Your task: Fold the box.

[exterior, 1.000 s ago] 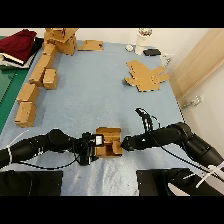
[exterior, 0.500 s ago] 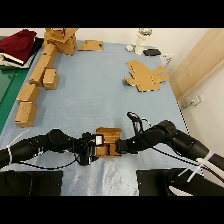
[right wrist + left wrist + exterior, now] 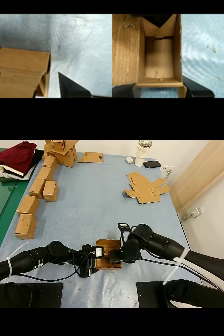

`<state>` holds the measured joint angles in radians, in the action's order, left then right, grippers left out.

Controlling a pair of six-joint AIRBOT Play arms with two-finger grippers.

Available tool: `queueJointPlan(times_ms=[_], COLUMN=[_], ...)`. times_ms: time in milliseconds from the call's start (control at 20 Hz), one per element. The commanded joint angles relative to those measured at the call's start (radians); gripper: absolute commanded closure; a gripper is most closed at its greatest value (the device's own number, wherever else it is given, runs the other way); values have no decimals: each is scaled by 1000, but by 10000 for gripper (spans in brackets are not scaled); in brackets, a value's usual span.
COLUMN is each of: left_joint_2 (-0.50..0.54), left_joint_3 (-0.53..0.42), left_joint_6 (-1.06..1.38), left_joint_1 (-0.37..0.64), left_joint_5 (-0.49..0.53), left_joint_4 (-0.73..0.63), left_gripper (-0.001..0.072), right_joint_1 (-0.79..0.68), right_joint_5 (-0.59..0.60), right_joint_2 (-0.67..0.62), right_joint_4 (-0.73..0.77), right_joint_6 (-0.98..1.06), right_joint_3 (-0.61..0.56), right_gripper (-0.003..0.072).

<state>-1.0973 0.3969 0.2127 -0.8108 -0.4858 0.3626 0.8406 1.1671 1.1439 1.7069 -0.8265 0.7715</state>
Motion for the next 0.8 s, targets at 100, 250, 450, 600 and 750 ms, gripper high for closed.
queueJointPlan(times_ms=[100, 250, 450, 600, 750], left_joint_2=[0, 0, 0, 0, 0], left_joint_3=[1, 1, 1, 1, 1], left_joint_6=[0, 0, 0, 0, 0], left_joint_1=[0, 0, 0, 0, 0], left_joint_5=[0, 0, 0, 0, 0], left_joint_4=[0, 0, 0, 0, 0], left_gripper=[274, 274, 274, 274, 274], right_joint_1=[10, 22, 26, 43, 47], right_joint_5=[47, 45, 45, 42, 34], right_joint_2=[90, 121, 133, 135, 132], right_joint_4=[-23, -23, -32, -47, -46], right_joint_6=[95, 104, 96, 85, 82], right_joint_3=[54, 54, 54, 54, 54], right_gripper=[282, 347, 607, 682, 490])
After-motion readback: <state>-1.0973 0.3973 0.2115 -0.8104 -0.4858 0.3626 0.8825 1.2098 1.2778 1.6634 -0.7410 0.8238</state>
